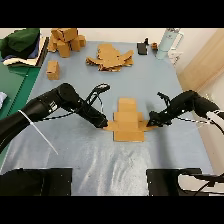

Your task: Fold the box.

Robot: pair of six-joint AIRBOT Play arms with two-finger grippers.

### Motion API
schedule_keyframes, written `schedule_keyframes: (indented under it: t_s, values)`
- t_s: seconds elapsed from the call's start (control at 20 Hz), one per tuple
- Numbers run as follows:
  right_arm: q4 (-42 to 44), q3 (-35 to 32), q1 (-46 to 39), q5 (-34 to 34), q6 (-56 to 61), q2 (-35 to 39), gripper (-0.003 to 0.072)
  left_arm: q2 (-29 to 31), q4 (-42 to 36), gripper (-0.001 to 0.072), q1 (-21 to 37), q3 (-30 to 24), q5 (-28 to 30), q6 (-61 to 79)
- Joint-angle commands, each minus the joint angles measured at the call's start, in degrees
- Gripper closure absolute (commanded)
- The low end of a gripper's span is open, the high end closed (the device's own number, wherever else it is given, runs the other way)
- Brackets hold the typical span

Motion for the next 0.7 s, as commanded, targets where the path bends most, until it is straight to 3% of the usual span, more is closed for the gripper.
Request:
schedule_keyframes:
  t_s: [0.0, 0.3, 0.65]
  values:
    - [2.7, 0.1, 5.0, 1.7, -4.5, 0.9, 0.0686, 0.0, -0.3, 0.0201, 1.7, 3.3, -1.8, -3.2]
    - [4.6, -7.4, 15.7, 13.8, -5.6, 12.0, 0.0686, -2.7, -2.3, 0.0199, 11.8, 2.7, -2.3, -4.0]
    - [4.7, -14.8, 19.9, 15.1, -5.7, 20.4, 0.0686, -15.9, -12.5, 0.0199, 18.0, 3.1, 1.7, 5.4]
